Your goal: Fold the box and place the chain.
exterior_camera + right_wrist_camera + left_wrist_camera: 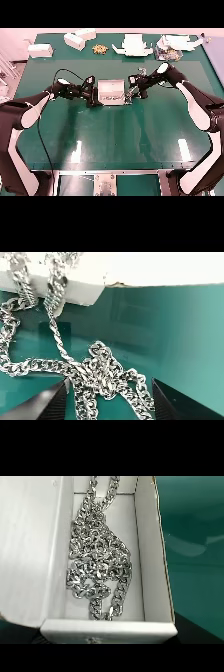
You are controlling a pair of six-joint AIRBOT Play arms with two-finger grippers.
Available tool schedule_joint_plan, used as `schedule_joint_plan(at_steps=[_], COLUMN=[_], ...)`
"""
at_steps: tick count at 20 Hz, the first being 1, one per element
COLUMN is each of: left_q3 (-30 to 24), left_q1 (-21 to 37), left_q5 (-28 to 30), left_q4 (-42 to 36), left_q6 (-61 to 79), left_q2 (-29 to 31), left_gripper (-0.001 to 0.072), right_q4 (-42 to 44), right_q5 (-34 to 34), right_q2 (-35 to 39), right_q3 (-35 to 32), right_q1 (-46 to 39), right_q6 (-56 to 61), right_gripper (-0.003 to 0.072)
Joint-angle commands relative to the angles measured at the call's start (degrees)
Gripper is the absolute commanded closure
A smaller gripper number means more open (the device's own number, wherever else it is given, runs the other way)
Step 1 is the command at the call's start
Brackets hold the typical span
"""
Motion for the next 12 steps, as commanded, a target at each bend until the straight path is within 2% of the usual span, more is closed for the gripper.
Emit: schedule_joint_plan(at_steps=[1, 5, 8, 9, 10, 12], left_q3=[0.02, 0.0, 0.0, 0.0, 0.0, 0.02], left_q1=[0.02, 0.02, 0.02, 0.02, 0.02, 0.0], left_q5=[-0.02, -0.04, -0.04, -0.04, -0.04, -0.04], left_q4=[0.0, 0.02, 0.02, 0.0, 0.0, 0.0], left_q6=[0.02, 0.02, 0.02, 0.0, 0.0, 0.02], left_q2=[0.04, 0.04, 0.04, 0.04, 0.04, 0.04], left_gripper=[0.0307, 0.0307, 0.0307, 0.0308, 0.0307, 0.0307], right_q4=[-0.26, -1.25, -1.27, -1.25, -1.25, -1.22], right_q5=[4.42, 6.88, 7.08, 7.04, 7.04, 7.02], right_q2=[-0.28, -1.64, -2.86, -2.93, -2.91, -2.45], right_q3=[-0.11, -0.17, -0.22, -0.22, -0.15, -0.04], right_q1=[0.46, 0.57, 0.85, 0.94, 0.92, 0.92], right_q6=[0.15, 4.66, 5.4, 6.45, 8.52, 12.37], right_gripper=[0.0294, 0.0336, 0.0504, 0.0646, 0.0678, 0.068])
